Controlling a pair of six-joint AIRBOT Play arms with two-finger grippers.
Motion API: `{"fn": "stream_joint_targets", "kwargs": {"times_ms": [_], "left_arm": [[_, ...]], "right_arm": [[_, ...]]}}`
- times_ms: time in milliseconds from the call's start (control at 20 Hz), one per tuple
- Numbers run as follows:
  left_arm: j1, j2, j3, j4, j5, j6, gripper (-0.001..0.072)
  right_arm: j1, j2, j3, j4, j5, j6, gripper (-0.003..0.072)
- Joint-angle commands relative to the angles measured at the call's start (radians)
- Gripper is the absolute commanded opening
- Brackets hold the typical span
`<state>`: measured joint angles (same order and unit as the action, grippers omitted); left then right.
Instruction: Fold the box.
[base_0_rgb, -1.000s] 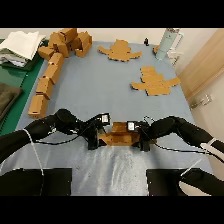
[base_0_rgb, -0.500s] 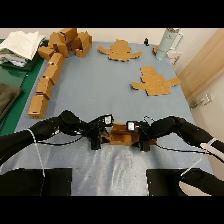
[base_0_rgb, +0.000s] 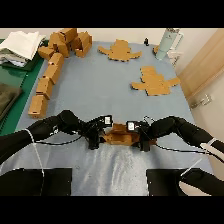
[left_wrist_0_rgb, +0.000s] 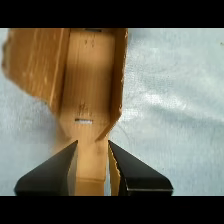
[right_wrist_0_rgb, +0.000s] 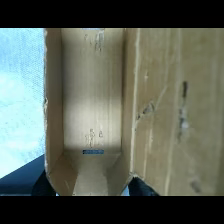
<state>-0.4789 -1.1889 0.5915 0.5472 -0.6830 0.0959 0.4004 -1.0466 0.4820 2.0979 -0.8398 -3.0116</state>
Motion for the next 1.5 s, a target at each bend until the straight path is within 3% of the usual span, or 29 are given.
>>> {"fn": "stream_joint_targets", "kwargs": {"times_ms": [0, 50, 100, 350, 550, 650, 750, 1350, 1450], "left_arm": [[0.026, 0.019, 0.002, 0.066, 0.015, -0.043, 0.0298], [0.025, 0.019, 0.002, 0.054, 0.031, -0.039, 0.0343], [0.023, 0.018, 0.002, 0.047, 0.03, -0.027, 0.0439], [-0.008, 0.013, 0.002, -0.043, 0.061, 0.06, 0.0434], [-0.014, -0.032, 0.021, -0.103, 0.076, 0.103, 0.0424], [-0.03, -0.039, 0.032, -0.103, 0.047, 0.103, 0.0273], [-0.047, -0.039, 0.039, -0.126, 0.048, 0.106, 0.0227], [-0.074, -0.071, 0.039, -0.194, 0.047, 0.124, 0.023], [-0.076, -0.071, 0.039, -0.197, 0.053, 0.124, 0.0259]], "right_arm": [[0.0, 0.001, 0.001, 0.0, 0.0, 0.001, 0.0512], [0.0, 0.001, 0.0, 0.0, 0.0, 0.001, 0.0512], [0.0, 0.001, 0.001, 0.0, 0.0, 0.001, 0.0513], [0.0, 0.001, 0.001, 0.0, 0.0, 0.001, 0.0512], [0.0, 0.001, 0.001, 0.0, 0.0, 0.001, 0.0512], [0.0, 0.001, 0.001, 0.0, 0.001, 0.001, 0.0512], [0.0, 0.001, 0.001, 0.0, 0.0, 0.001, 0.0512], [0.0, 0.001, 0.001, 0.0, 0.001, 0.001, 0.0512], [0.0, 0.001, 0.001, 0.0, 0.0, 0.001, 0.0512]]}}
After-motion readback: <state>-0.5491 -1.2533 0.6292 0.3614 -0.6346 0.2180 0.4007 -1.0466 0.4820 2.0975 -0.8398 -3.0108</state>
